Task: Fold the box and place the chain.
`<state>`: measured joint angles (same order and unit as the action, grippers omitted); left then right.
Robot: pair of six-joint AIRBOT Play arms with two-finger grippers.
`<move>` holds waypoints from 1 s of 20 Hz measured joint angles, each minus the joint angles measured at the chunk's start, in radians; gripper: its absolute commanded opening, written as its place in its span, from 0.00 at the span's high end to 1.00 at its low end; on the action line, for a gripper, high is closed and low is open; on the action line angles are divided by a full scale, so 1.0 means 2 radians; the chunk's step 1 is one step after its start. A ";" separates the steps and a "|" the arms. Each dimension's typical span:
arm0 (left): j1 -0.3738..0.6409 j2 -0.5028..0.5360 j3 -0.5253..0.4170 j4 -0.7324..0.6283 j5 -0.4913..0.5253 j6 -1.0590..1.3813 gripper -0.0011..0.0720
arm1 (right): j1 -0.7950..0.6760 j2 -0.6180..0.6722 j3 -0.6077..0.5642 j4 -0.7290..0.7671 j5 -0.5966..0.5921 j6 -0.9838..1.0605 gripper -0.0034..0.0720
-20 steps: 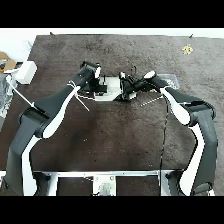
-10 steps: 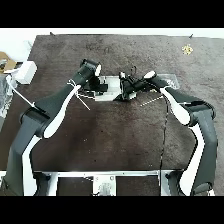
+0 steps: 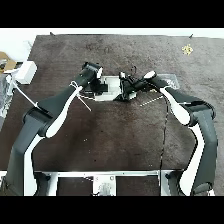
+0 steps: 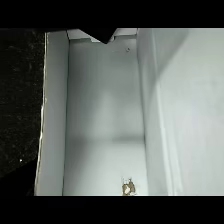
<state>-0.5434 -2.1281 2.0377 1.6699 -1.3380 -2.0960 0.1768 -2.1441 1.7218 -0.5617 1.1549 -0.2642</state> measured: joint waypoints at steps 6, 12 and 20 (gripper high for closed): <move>0.000 -0.001 0.000 0.008 0.001 -0.011 0.76 | 0.000 0.000 0.000 0.000 0.000 0.000 0.36; 0.000 -0.001 0.000 0.013 -0.003 -0.014 0.93 | 0.000 0.000 0.000 0.000 0.000 0.000 0.36; 0.000 -0.001 0.000 0.021 -0.007 -0.023 0.96 | 0.000 0.000 0.000 0.000 0.000 -0.001 0.36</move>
<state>-0.5430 -2.1296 2.0377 1.7119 -1.3514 -2.1429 0.1768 -2.1441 1.7218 -0.5613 1.1545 -0.2653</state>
